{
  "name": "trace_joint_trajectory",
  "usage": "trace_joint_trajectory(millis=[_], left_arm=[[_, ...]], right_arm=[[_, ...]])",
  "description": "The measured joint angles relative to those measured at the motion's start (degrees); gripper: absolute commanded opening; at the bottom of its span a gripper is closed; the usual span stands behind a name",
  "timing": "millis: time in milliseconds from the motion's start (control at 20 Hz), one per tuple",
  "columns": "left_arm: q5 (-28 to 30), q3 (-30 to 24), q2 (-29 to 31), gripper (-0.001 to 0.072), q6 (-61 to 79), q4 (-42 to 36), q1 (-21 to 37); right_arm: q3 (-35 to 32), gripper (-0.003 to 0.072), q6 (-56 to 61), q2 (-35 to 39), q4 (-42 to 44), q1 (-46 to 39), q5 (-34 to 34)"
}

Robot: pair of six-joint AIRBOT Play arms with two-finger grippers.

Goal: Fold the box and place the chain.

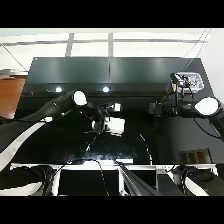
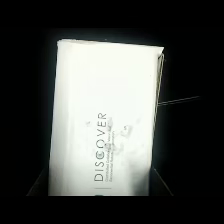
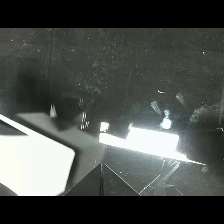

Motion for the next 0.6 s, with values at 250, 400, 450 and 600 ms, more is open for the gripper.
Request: trace_joint_trajectory(millis=[250,400,450,600], left_arm=[[-0.3,2.5,2.1,0.0469,-8.4,4.2,6.7],[-0.4,4.0,2.8,0.0477,-13.8,6.6,14.9],[-0.1,4.5,2.9,0.0511,-15.3,7.2,18.1],[2.6,6.2,2.7,0.051,-19.6,8.5,29.1]], right_arm=[[0.0,0.0022,0.0,0.0,0.0,0.0,0.0],[0.0,0.0023,0.0,0.0,0.0,0.0,-0.1],[0.0,0.0023,0.0,0.0,0.0,0.0,-0.1],[0.0,0.0022,0.2,0.0,0.0,0.0,-0.2]])
